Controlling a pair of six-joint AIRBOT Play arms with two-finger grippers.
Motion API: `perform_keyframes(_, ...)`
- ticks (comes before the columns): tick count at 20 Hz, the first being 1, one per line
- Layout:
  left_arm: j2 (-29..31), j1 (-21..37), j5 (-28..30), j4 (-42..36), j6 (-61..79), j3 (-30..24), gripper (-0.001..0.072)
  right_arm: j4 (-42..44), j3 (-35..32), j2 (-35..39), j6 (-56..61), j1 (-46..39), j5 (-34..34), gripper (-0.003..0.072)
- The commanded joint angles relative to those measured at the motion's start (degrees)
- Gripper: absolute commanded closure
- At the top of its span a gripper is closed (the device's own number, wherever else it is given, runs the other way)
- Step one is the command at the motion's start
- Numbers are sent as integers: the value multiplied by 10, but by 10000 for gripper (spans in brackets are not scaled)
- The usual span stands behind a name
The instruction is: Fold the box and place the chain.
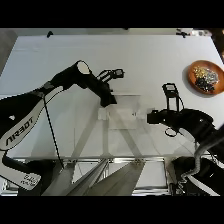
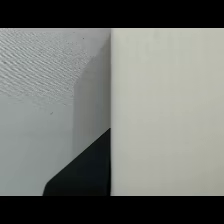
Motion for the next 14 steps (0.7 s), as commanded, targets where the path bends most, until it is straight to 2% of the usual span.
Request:
perform_keyframes(1,50,0,12,7,-21,-31,711,-2,0,62,-27,0,71,401)
perform_keyframes(3,96,-1,54,7,-23,-86,711,-2,0,113,-35,0,103,385)
perform_keyframes(6,179,-5,127,-7,-20,-198,710,-1,0,199,-36,0,139,385)
perform_keyframes(8,224,-15,136,-48,23,-265,708,4,0,251,-36,0,152,386)
perform_keyframes(11,234,-27,85,-136,83,-288,707,18,0,297,-37,0,152,386)
perform_keyframes(12,234,-30,92,-155,98,-288,707,21,0,299,-37,0,155,386)
perform_keyframes(14,234,-37,140,-159,104,-288,706,31,0,299,-41,0,170,386)
